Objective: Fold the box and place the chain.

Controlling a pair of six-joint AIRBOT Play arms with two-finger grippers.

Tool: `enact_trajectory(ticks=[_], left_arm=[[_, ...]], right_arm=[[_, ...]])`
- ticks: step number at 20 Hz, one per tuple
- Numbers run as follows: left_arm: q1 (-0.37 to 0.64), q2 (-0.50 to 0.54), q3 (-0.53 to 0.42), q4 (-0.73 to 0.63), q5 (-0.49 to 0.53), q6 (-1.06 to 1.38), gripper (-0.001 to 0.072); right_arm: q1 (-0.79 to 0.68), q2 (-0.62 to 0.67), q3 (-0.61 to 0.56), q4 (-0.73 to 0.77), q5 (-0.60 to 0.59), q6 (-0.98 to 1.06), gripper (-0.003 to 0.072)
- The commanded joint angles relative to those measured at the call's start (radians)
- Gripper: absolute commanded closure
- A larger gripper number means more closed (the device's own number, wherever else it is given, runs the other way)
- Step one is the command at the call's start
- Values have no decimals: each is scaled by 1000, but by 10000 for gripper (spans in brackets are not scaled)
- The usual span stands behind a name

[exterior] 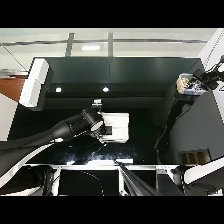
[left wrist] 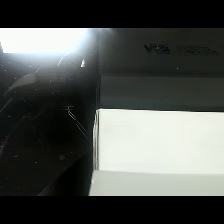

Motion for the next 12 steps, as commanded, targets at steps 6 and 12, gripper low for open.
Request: enact_trajectory(ticks=[6, 12], left_arm=[[0, 0, 0, 0, 0, 0, 679], [0, 0, 0, -3, 0, 0, 679]], right_arm=[[-4, -7, 85, 3, 123, -98, 640], [-31, 52, 162, 18, 246, -214, 647]])
